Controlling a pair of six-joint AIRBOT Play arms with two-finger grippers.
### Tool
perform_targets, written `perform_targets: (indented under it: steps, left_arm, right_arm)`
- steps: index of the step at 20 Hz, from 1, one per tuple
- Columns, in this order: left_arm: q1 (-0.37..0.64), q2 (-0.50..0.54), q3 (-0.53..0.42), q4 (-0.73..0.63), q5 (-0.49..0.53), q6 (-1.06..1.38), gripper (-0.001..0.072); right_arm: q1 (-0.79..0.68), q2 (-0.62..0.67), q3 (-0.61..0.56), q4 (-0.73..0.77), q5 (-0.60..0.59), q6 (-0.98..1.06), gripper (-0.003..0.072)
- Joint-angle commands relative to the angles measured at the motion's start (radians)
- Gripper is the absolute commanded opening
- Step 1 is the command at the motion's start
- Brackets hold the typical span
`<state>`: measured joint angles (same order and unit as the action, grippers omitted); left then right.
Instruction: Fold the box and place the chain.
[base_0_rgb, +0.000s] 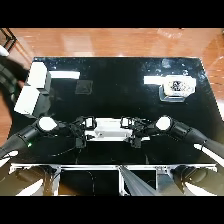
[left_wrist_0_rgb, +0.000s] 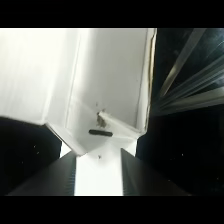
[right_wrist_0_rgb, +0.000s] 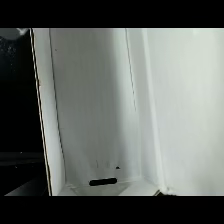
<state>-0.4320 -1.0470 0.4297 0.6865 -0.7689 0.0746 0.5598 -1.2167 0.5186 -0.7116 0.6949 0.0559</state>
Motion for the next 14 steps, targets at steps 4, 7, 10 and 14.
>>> perform_targets:
  steps: [4,7,10,14]
  left_arm:
    - [-0.010,-0.011,0.010,-0.019,0.010,0.016,0.0301]
    - [-0.010,-0.013,0.010,-0.018,0.026,0.016,0.0294]
    - [-0.010,-0.013,0.011,-0.035,0.043,0.016,0.0291]
    - [-0.034,-0.013,0.011,-0.101,0.057,0.035,0.0229]
  right_arm:
    - [0.000,0.000,0.000,0.000,-0.001,0.000,0.0403]
    - [0.000,0.000,0.000,0.000,-0.007,0.000,0.0403]
    - [0.000,0.000,0.000,0.000,-0.007,0.000,0.0403]
    - [0.000,0.000,0.000,0.000,-0.007,0.000,0.0403]
